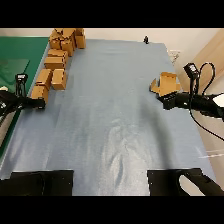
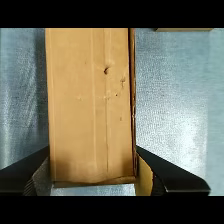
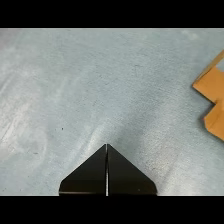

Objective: Fold the box.

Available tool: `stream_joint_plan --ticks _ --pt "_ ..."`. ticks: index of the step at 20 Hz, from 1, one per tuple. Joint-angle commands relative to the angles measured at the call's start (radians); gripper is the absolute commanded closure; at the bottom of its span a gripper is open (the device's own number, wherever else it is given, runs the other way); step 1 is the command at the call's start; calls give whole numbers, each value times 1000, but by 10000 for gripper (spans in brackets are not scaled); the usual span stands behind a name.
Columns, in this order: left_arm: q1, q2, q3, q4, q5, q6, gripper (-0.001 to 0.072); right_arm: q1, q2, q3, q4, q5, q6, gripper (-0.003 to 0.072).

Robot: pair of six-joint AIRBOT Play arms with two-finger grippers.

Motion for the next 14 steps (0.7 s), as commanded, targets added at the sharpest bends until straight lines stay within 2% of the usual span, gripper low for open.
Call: stream_joint_plan --ticks 1,4,9,14 --pt "1 17 26 -1 -5 2 19 1 0 0 1 3 1 680" --pt "1 35 73 37 -27 2 19 1 0 0 5 3 1 680" --pt "-2 58 179 50 -121 -2 19 1 0 0 5 2 0 680" --pt "-63 164 306 14 -208 21 19 1 -9 2 103 9 9 681"
